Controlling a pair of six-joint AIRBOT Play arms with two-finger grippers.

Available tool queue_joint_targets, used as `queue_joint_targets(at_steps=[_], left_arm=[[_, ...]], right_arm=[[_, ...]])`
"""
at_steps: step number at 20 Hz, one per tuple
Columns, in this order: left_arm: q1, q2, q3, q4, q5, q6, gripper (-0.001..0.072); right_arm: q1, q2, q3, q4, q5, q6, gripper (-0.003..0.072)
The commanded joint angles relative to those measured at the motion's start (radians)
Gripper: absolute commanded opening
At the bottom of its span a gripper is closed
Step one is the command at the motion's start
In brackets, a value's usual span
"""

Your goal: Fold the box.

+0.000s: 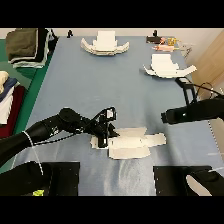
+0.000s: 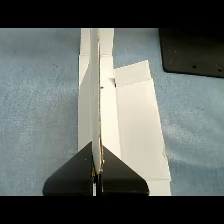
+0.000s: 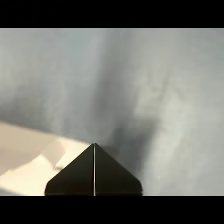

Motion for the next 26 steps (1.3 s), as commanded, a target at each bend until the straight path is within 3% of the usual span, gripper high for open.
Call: queue_joint_targets(at_steps=[1,8,9,10,11,12,19,26], left_arm=[[0.0,-0.001,0.001,0.001,0.001,0.0,0.0013],[0.0,-0.001,0.001,0.001,0.001,0.0,0.0013],[0.0,-0.001,0.001,0.001,0.001,0.0,0.0013],[0.0,-0.001,0.001,0.001,0.001,0.0,0.0013],[0.0,-0.001,0.001,0.001,0.001,0.0,0.0013],[0.0,-0.001,0.001,0.001,0.001,0.0,0.0014],[0.0,-0.001,0.001,0.001,0.001,0.0,0.0013],[0.0,-0.001,0.001,0.001,0.001,0.0,0.0013]], right_arm=[[0.164,0.062,-0.042,0.042,-0.122,-0.08,0.0],[0.674,0.22,-0.185,-0.031,-0.051,-0.155,0.0022],[0.728,0.219,-0.195,-0.065,-0.036,-0.168,0.0153],[0.776,0.212,-0.204,-0.117,-0.016,-0.175,0.036],[0.817,0.2,-0.209,-0.177,0.005,-0.188,0.0486],[0.846,0.187,-0.209,-0.219,0.023,-0.206,0.0527],[0.982,0.03,-0.209,-0.286,0.113,-0.314,0.0527],[0.996,-0.083,-0.209,-0.453,0.222,-0.181,0.0527]])
